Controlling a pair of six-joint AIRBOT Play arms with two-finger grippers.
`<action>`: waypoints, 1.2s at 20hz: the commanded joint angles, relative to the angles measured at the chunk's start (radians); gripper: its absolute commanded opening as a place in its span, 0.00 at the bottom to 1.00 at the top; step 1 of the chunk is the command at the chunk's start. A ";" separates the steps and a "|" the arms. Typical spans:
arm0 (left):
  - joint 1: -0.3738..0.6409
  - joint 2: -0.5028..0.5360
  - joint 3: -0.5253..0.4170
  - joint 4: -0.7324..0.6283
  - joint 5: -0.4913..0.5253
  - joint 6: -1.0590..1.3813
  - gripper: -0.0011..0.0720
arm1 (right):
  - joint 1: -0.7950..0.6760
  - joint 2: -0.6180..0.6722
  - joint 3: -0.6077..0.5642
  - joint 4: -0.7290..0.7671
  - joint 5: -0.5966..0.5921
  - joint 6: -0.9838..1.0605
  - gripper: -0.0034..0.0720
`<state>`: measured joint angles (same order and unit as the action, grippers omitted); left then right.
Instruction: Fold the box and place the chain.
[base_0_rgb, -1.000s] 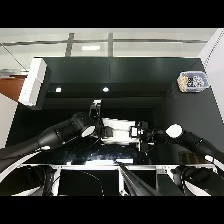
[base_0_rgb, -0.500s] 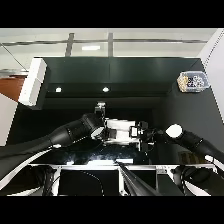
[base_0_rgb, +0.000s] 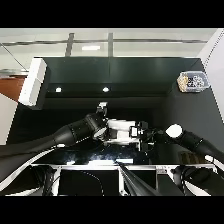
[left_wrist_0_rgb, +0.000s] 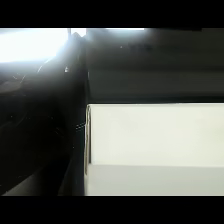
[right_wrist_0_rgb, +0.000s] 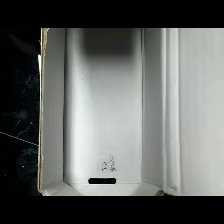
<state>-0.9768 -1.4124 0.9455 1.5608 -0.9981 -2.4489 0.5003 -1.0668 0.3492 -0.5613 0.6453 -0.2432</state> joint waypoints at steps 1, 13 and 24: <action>-0.001 -0.001 0.010 0.017 0.000 -0.030 0.42 | 0.001 -0.001 0.000 0.000 0.000 0.000 0.68; -0.001 -0.003 0.027 0.023 -0.011 -0.047 0.46 | 0.001 -0.001 0.000 0.000 0.000 0.000 0.68; -0.001 -0.010 0.031 0.055 -0.015 -0.072 0.44 | 0.001 -0.001 0.000 0.000 0.000 0.000 0.68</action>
